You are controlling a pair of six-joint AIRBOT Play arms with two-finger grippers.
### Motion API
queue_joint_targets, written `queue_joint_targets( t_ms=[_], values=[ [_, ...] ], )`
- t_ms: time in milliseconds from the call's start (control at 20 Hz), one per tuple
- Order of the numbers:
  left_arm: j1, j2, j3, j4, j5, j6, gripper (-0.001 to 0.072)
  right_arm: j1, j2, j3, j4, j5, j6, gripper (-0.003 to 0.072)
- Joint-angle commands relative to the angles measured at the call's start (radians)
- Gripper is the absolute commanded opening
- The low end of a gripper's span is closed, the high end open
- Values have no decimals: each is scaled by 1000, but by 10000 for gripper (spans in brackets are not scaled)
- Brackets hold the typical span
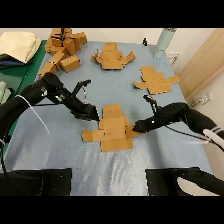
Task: Fold the box.
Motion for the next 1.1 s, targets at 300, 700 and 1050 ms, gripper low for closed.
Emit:
queue_joint_targets(
  t_ms=[300,700,1050],
  values=[
    [0,-117,-90,-181,243,254,650,104,159,-101,-11,124,-18,1],
    [1,-300,62,-417,58,486,647,104,159,-101,-11,106,-18,2],
    [1,-309,74,-383,-77,517,231,104,158,-101,-12,109,-18,2]
  ],
)
